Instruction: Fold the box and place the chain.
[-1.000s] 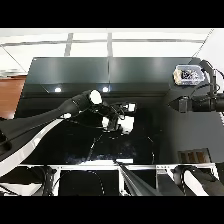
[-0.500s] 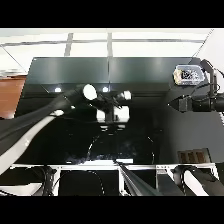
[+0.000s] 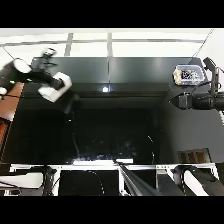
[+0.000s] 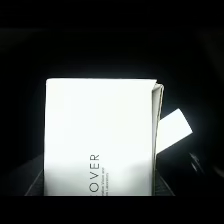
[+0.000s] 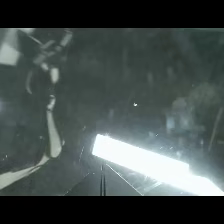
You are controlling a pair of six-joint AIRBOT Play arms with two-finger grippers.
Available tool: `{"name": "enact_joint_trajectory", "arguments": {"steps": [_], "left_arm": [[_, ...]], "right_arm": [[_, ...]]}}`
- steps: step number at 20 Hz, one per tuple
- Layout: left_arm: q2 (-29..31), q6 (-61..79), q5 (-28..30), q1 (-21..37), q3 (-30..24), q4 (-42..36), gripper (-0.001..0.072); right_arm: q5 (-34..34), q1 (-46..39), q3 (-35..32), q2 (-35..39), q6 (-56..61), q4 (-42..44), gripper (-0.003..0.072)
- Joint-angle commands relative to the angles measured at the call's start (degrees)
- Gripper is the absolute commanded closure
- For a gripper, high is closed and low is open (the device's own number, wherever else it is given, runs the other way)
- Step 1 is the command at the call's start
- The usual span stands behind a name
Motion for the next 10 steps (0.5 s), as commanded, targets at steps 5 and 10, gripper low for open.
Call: {"name": "enact_joint_trajectory", "arguments": {"steps": [5,10], "left_arm": [[-18.86,-7.28,0.85,11.45,24.04,2.67,0.0441],[-30.14,-9.62,-0.48,10.43,36.02,2.73,0.0432]], "right_arm": [[-7.32,2.89,0.00,0.02,1.20,-0.28,0.0665],[-13.20,1.22,0.00,-0.11,4.17,-3.19,0.0665]]}}
